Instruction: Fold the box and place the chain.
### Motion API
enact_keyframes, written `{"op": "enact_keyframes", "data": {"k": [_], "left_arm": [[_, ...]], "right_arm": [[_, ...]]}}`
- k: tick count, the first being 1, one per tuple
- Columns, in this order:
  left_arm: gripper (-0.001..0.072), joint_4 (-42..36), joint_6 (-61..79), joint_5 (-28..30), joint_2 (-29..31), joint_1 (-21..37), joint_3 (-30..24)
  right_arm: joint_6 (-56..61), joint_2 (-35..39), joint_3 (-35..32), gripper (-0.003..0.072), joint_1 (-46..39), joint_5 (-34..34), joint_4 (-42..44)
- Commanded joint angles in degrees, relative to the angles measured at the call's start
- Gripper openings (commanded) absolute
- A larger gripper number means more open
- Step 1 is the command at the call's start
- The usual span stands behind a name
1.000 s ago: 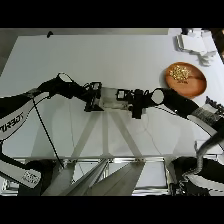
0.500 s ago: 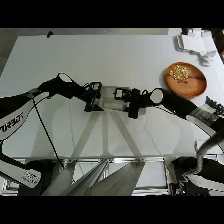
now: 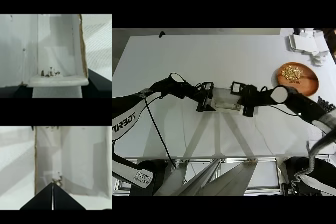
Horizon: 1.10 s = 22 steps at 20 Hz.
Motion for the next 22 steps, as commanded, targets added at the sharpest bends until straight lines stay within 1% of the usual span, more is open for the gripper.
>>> {"op": "enact_keyframes", "data": {"k": [1, 2, 4, 6, 7, 9, 11, 13, 14, 17, 19, 21, 22], "left_arm": [[0.0259, 0.0, 0.0, 0.0, 0.0, 0.1, 0.0], [0.0259, 0.0, 0.0, 0.0, 0.0, 0.1, 0.0], [0.0259, 0.0, 0.0, 0.0, 0.0, 0.1, 0.0], [0.0259, 0.0, 0.0, 0.0, 0.0, 0.1, 0.0], [0.0259, 0.0, 0.0, 0.0, 0.0, 0.1, 0.0], [0.0259, 0.0, 0.0, 0.0, 0.0, 0.1, 0.0], [0.0259, 0.0, 0.0, 0.0, 0.1, 0.1, 0.0], [0.0259, 0.0, 0.0, 0.0, 0.0, 0.1, 0.0], [0.0259, 0.0, 0.0, 0.0, 0.0, 0.1, 0.0], [0.0259, 0.0, 0.0, 0.0, 0.0, 0.1, 0.0], [0.0259, 0.0, 0.0, 0.0, 0.0, 0.1, 0.0], [0.0259, 0.0, 0.0, 0.0, 0.0, 0.1, 0.0], [0.0259, 0.0, 0.0, 0.0, 0.0, 0.1, 0.0]], "right_arm": [[9.1, 8.7, 0.0, 0.0009, -4.6, 3.8, -6.1], [13.0, 11.0, 0.0, 0.0008, -6.9, 5.7, -9.2], [26.1, 14.3, -0.1, 0.0009, -13.0, 11.3, -14.1], [34.6, 15.1, -1.9, 0.0006, -19.0, 15.4, -14.6], [37.6, 15.1, -3.9, 0.0006, -20.7, 15.6, -14.6], [44.1, 15.1, -9.5, 0.0005, -21.8, 13.9, -13.5], [46.1, 14.9, -15.5, 0.0003, -21.8, 10.7, -7.6], [45.8, 13.9, -20.2, 0.0002, -21.8, 6.4, 2.9], [45.8, 12.8, -21.6, 0.0002, -21.8, 4.8, 6.1], [45.3, 7.4, -22.6, 0.0, -21.8, 1.9, 11.3], [39.3, 3.8, -22.6, 0.0, -21.7, -0.3, 19.9], [37.5, 0.8, -22.6, -0.0001, -21.7, -3.3, 24.5], [34.9, -0.6, -22.6, -0.0001, -21.7, -3.6, 27.9]]}}
